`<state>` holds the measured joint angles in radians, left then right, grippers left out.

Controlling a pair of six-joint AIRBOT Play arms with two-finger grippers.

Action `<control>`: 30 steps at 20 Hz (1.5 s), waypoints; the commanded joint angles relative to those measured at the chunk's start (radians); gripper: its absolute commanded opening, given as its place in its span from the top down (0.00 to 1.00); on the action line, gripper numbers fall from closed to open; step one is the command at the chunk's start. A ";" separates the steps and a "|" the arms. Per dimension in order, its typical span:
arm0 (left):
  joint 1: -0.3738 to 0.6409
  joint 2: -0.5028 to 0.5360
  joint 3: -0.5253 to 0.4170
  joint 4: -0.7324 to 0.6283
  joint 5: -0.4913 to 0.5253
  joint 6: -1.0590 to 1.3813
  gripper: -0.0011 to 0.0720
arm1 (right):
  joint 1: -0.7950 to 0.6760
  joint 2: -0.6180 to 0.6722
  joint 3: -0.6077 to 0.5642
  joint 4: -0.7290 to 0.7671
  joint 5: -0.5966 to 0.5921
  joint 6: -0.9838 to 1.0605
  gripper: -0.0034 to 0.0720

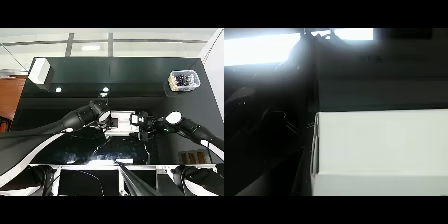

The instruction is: Fold the box and place the chain.

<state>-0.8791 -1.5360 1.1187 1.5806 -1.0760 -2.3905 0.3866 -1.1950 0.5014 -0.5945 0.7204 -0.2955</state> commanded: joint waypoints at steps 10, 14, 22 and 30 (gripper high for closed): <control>-0.001 -0.032 0.034 -0.020 -0.033 -0.026 0.95 | 0.001 0.000 0.000 0.000 -0.008 0.000 0.25; 0.000 -0.032 0.046 -0.016 -0.058 -0.024 0.65 | 0.001 0.000 0.000 0.000 -0.008 0.000 0.25; 0.001 -0.032 0.050 0.005 -0.087 -0.022 0.42 | 0.001 0.000 0.000 0.000 -0.008 0.000 0.25; 0.001 -0.037 0.050 0.004 -0.076 -0.023 0.69 | 0.001 0.000 0.000 0.000 -0.011 0.000 0.25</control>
